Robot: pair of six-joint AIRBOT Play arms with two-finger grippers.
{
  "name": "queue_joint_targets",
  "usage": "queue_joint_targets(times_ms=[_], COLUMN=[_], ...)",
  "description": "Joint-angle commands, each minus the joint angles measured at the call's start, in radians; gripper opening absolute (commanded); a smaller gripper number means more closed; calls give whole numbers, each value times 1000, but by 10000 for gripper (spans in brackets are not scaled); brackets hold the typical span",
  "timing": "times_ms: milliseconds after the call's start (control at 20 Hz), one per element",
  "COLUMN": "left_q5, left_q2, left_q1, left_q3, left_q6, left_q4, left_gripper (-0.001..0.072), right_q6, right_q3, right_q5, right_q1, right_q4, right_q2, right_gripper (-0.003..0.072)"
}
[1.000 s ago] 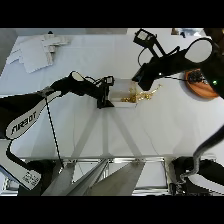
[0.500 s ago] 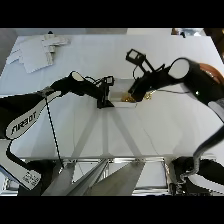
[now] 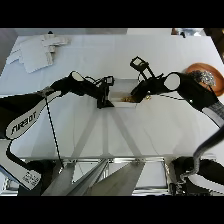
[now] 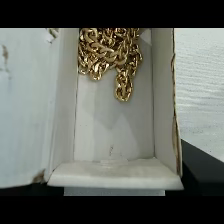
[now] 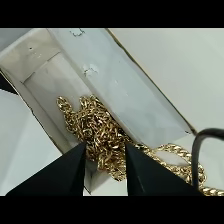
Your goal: Fold the box and place the chain.
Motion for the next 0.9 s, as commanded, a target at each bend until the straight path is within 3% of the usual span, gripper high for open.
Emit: queue_joint_targets(times_ms=[0,50,150,300,450,650,850], left_q5=[0,0,0,0,0,0,0], left_q2=[0,0,0,0,0,0,0], left_q1=[0,0,0,0,0,0,0], left_q3=[0,0,0,0,0,0,0], left_q6=[0,0,0,0,0,0,0], left_q4=[0,0,0,0,0,0,0], left_gripper=[277,277,277,277,277,277,277], right_q6=[-6,-36,-120,-211,-216,-245,-240], right_q3=[-4,-4,-4,-4,-4,-4,-4], right_q5=[-5,-10,-9,50,122,166,128], right_q1=[-3,-11,-46,-151,-240,-251,-237], right_q4=[-23,-47,-93,-112,-167,-206,-216], right_q2=[28,51,100,120,84,-10,-106], right_gripper=[279,283,412,422,537,537,534])
